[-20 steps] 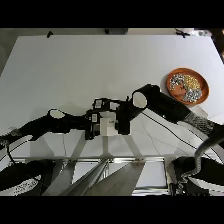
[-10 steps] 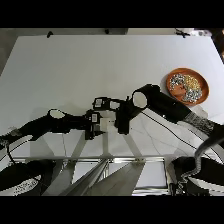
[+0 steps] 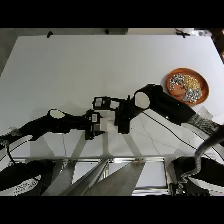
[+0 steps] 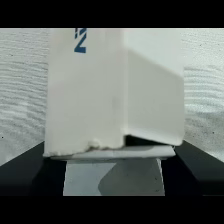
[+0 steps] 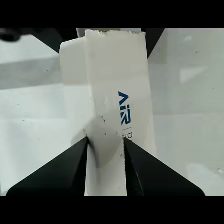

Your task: Fold the box and place the chain.

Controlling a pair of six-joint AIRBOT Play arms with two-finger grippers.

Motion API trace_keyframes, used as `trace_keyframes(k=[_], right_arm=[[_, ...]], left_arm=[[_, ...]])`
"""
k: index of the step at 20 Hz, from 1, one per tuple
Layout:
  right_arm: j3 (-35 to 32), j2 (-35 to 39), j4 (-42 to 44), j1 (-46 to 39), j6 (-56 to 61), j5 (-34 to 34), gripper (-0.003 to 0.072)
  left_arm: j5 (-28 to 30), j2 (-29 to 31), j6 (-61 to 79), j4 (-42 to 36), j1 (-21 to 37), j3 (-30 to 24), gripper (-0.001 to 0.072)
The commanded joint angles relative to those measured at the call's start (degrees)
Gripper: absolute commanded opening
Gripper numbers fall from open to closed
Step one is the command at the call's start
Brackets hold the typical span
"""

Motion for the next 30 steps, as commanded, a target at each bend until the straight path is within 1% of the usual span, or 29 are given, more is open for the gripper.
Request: trace_keyframes(k=[1, 2, 5, 10, 18, 19, 20, 21, 22, 23, 30], right_arm=[[0.0, 0.2, -2.1, -0.1, 0.3, -2.6, 0.0191], [0.0, 0.2, -2.9, -0.1, 1.2, -3.8, 0.0177], [-0.3, 0.1, -3.2, -0.1, 1.5, -5.4, 0.0177], [-2.4, 0.1, -3.0, -0.1, 1.5, -4.8, 0.0177], [-2.9, 0.2, -3.0, 0.0, 1.5, 2.2, 0.0179], [-2.9, 0.2, -3.0, 0.0, 1.5, 2.6, 0.0188], [-2.9, 0.2, -3.0, 0.0, 1.5, 2.6, 0.0218], [-2.9, 0.2, -3.0, 0.0, 1.5, 2.6, 0.0272], [-2.9, 0.2, -3.2, 0.3, 1.5, 2.6, 0.0310], [-2.9, 0.2, -3.3, 0.8, 1.5, 2.4, 0.0322], [-2.9, 1.3, -3.4, 1.5, 1.5, -1.2, 0.0323]], left_arm=[[0.0, 0.0, 0.0, 0.0, 0.0, 0.0, 0.0112], [0.0, 0.0, 0.0, 0.0, 0.0, 0.0, 0.0112], [0.0, 0.0, 0.0, 0.0, 0.0, 0.0, 0.0112], [0.0, 0.0, 0.0, 0.0, 0.0, 0.0, 0.0112], [0.0, 0.0, 0.0, 0.0, 0.0, 0.0, 0.0112], [0.0, 0.0, 0.0, 0.0, 0.0, 0.0, 0.0112], [0.0, 0.0, 0.0, 0.0, 0.0, 0.0, 0.0112], [0.0, 0.0, 0.0, 0.0, 0.0, 0.0, 0.0112], [0.0, 0.0, 0.0, 0.0, 0.0, 0.0, 0.0112], [0.0, 0.0, 0.0, 0.0, 0.0, 0.0, 0.0112], [0.0, 0.0, 0.0, 0.0, 0.0, 0.0, 0.0112]])
